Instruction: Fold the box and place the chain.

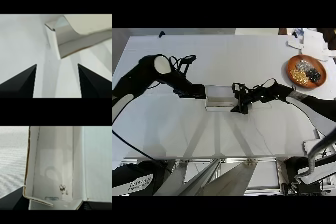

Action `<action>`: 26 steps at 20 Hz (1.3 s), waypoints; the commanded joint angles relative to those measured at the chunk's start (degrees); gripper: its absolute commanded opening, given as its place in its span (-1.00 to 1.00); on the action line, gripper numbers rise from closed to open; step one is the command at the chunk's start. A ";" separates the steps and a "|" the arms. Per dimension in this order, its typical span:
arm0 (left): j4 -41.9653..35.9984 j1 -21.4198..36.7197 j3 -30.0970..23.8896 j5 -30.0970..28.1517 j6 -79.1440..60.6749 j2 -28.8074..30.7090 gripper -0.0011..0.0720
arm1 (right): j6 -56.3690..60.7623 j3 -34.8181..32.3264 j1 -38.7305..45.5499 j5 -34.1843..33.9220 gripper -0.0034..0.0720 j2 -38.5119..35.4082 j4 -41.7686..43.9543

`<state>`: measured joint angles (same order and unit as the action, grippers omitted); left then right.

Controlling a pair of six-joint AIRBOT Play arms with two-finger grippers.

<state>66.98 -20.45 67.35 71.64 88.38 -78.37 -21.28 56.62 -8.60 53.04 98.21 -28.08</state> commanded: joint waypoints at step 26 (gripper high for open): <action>-46.58 15.52 -23.17 -13.00 -130.62 -10.03 0.95 | 0.00 0.00 0.00 -0.02 0.05 0.00 0.02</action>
<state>21.21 -5.69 43.88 58.65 -39.31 -87.74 -21.26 56.62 -8.60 52.99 98.19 -28.05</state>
